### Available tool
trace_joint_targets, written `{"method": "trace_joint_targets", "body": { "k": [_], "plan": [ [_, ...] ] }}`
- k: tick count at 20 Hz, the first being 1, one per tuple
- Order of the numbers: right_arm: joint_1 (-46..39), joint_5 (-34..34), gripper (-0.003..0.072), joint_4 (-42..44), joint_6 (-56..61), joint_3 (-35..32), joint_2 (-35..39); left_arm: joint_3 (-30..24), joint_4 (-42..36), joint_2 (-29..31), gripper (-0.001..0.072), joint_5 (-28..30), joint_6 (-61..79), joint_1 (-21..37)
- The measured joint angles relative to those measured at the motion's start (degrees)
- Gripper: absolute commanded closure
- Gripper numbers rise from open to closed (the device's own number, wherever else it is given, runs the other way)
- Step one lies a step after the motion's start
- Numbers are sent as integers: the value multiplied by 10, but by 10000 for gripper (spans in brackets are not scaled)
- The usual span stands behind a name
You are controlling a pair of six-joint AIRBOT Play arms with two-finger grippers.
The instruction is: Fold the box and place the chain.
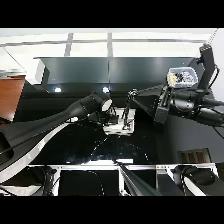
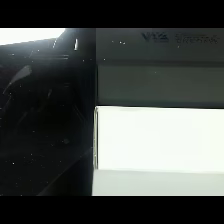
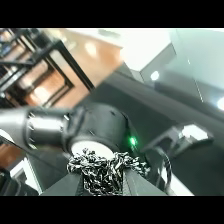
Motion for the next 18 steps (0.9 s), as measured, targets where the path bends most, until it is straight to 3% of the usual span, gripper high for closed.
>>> {"method": "trace_joint_targets", "body": {
  "k": [2, 4, 8, 12, 13, 14, 15, 18],
  "plan": [
    [16, -2, 655, -26, 20, -21, -16, 0, 0, 0, 679, 0, 0, 0],
    [35, -22, 331, -59, 38, -50, -39, 0, 0, 0, 679, 0, 0, 0],
    [43, -64, 327, -113, 64, -84, -72, 0, 0, 0, 679, 0, 0, 0],
    [-7, -42, 327, -170, 65, -94, -79, 0, 0, 0, 679, 0, 0, 0],
    [-15, -35, 295, -196, 63, -97, -80, 0, 0, 0, 679, 0, 0, 0],
    [-20, -30, 64, -228, 62, -103, -81, 0, 0, 0, 679, 0, 0, 0],
    [-22, -32, -26, -257, 59, -111, -83, 0, 0, 0, 679, 0, 0, 0],
    [-14, -73, -17, -322, 15, -144, -99, 0, 0, 0, 679, 0, 0, 0]
  ]
}}
